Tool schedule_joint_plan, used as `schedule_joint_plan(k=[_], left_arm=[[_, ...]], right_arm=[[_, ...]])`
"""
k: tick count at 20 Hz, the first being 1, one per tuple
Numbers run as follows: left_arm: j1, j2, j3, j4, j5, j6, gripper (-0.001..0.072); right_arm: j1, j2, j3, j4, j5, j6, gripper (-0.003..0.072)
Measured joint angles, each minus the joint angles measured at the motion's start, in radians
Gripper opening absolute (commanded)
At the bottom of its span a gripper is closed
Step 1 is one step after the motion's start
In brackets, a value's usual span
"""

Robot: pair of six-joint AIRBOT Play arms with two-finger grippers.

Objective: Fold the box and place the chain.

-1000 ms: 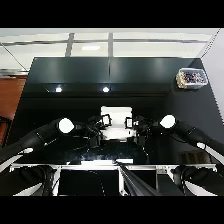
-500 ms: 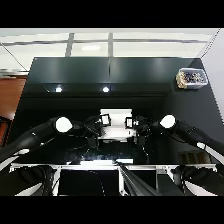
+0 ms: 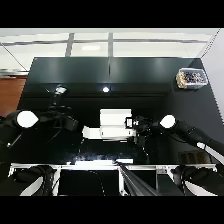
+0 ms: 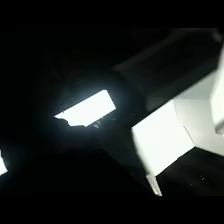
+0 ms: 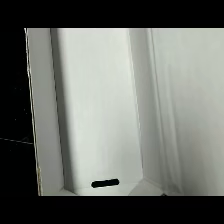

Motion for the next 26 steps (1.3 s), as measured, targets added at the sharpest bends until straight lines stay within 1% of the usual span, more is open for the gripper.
schedule_joint_plan(k=[2, 4, 7, 10, 13, 16, 19, 20, 21, 22, 23, 24, 26], left_arm=[[0.086, -0.006, -0.038, -0.066, -0.033, -0.075, 0.0029], [0.147, -0.02, -0.082, -0.148, -0.053, -0.112, 0.003], [0.172, -0.052, -0.134, -0.231, -0.072, -0.111, 0.003], [0.148, -0.116, -0.16, -0.292, -0.066, -0.105, 0.0029], [0.093, -0.198, -0.167, -0.393, -0.066, -0.045, 0.0029], [0.042, -0.274, -0.169, -0.495, -0.041, 0.012, 0.0029], [0.013, -0.309, -0.17, -0.597, -0.023, 0.13, 0.0032], [0.008, -0.315, -0.169, -0.637, -0.028, 0.179, 0.0052], [0.005, -0.32, -0.166, -0.671, -0.034, 0.227, 0.0203], [0.002, -0.323, -0.163, -0.695, -0.048, 0.263, 0.0339], [0.001, -0.325, -0.158, -0.716, -0.055, 0.295, 0.0544], [0.0, -0.327, -0.153, -0.731, -0.068, 0.318, 0.0658], [-0.001, -0.33, -0.14, -0.745, -0.078, 0.349, 0.0696]], right_arm=[[0.0, 0.0, 0.0, 0.0, 0.0, 0.0, 0.0141], [0.0, 0.0, 0.0, 0.0, 0.0, 0.0, 0.0142], [0.0, 0.0, 0.0, 0.0, 0.0, 0.0, 0.0141], [0.0, 0.0, 0.0, -0.001, 0.0, 0.0, 0.0141], [0.0, 0.0, 0.0, 0.0, 0.0, 0.0, 0.0141], [0.0, 0.0, 0.0, 0.0, 0.0, 0.0, 0.0141], [0.0, 0.0, 0.0, 0.002, 0.0, -0.001, 0.0141], [0.0, 0.0, 0.0, 0.002, 0.0, -0.001, 0.0141], [0.0, 0.0, 0.0, 0.002, 0.001, -0.001, 0.0141], [0.0, 0.0, 0.0, 0.002, 0.0, -0.001, 0.0141], [0.0, 0.0, 0.0, 0.002, 0.001, -0.001, 0.0141], [0.0, 0.0, 0.0, 0.002, 0.0, -0.001, 0.0141], [0.0, 0.0, 0.0, 0.003, 0.001, -0.001, 0.0141]])
